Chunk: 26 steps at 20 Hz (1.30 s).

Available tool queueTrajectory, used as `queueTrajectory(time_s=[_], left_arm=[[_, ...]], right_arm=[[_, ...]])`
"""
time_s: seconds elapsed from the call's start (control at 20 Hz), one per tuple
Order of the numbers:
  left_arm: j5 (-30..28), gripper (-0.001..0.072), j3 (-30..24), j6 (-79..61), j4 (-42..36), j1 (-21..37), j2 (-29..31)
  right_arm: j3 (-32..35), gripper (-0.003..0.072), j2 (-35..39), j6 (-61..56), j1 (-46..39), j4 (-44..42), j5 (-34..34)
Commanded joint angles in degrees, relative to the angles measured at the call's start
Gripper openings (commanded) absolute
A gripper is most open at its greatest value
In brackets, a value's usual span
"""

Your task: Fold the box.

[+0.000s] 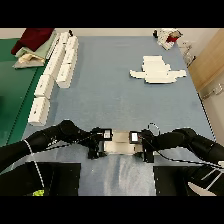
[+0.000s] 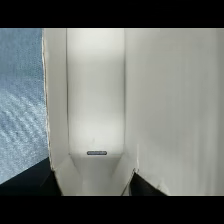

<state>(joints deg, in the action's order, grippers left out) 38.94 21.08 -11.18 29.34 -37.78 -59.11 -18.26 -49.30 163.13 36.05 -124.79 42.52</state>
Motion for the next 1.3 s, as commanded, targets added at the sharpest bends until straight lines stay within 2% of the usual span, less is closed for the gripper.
queueTrajectory(time_s=[0.0,0.1,0.15,0.55,0.6,0.65,0.7,1.25], left_arm=[[-0.02,0.0695,-0.04,-0.42,-1.62,0.00,0.00],[-0.24,0.0497,-0.07,-1.77,-3.61,0.00,-0.13],[-0.24,0.0472,-0.15,-2.38,-3.65,0.00,-0.17],[-0.39,0.0473,-1.22,-2.56,-3.65,-0.07,-0.15],[-0.39,0.0512,-1.22,-2.56,-3.63,-0.07,-0.15],[-0.39,0.0659,-1.22,-2.54,-3.65,-0.07,-0.15],[-0.39,0.0688,-1.22,-2.54,-3.65,-0.07,-0.15],[-1.49,0.0687,-1.38,-2.27,-3.63,0.00,-0.15]], right_arm=[[0.00,0.0536,-0.02,0.00,-0.02,0.00,-0.02],[0.00,0.0535,-0.02,0.00,-0.02,0.00,-0.02],[0.00,0.0536,-0.02,0.00,-0.02,0.00,-0.02],[0.00,0.0536,-0.02,0.00,-0.02,0.00,-0.02],[0.00,0.0536,-0.02,0.00,-0.02,0.00,-0.02],[0.00,0.0536,-0.02,0.00,-0.02,0.00,-0.02],[0.00,0.0536,-0.02,0.00,-0.02,0.00,0.00],[0.00,0.0536,-0.02,0.02,-0.02,0.00,-0.02]])
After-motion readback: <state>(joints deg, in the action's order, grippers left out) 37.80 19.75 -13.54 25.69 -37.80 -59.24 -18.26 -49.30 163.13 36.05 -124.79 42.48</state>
